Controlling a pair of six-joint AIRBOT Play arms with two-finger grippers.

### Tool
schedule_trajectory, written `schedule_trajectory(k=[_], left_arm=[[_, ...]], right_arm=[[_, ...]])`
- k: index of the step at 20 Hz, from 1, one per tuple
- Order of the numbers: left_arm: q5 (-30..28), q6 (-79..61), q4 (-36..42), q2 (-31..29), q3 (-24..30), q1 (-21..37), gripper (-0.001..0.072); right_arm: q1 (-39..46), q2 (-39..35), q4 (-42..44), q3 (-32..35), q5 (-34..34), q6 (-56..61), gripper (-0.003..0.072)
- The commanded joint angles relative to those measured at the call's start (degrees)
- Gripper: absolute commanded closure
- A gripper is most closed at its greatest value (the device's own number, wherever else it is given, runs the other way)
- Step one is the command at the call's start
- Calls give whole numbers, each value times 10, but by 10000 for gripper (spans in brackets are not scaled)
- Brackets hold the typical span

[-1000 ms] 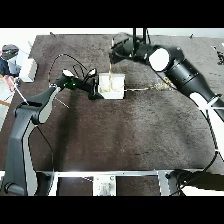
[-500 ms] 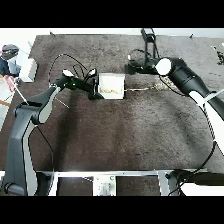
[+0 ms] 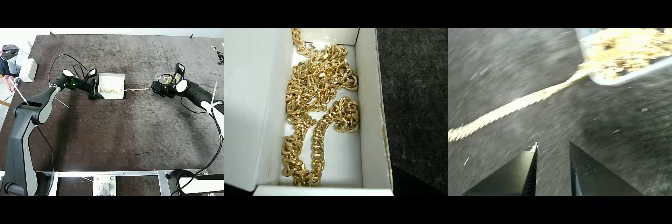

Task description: Fold the box and place the chain.

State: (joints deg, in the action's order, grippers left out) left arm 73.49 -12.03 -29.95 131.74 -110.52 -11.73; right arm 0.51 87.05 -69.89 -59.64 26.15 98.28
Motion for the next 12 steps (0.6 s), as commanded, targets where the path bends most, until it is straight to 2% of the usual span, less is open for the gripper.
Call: schedule_trajectory(k=[1,5,11,12], left_arm=[[0,0,0,0,0,1,265],[0,0,0,0,0,1,265],[-1,0,0,0,0,1,264],[-1,0,0,0,0,1,265]], right_arm=[[19,33,59,24,-92,20,453],[5,78,89,-10,-136,20,453],[-15,130,119,-65,-132,20,457],[-17,131,118,-66,-133,20,514]])
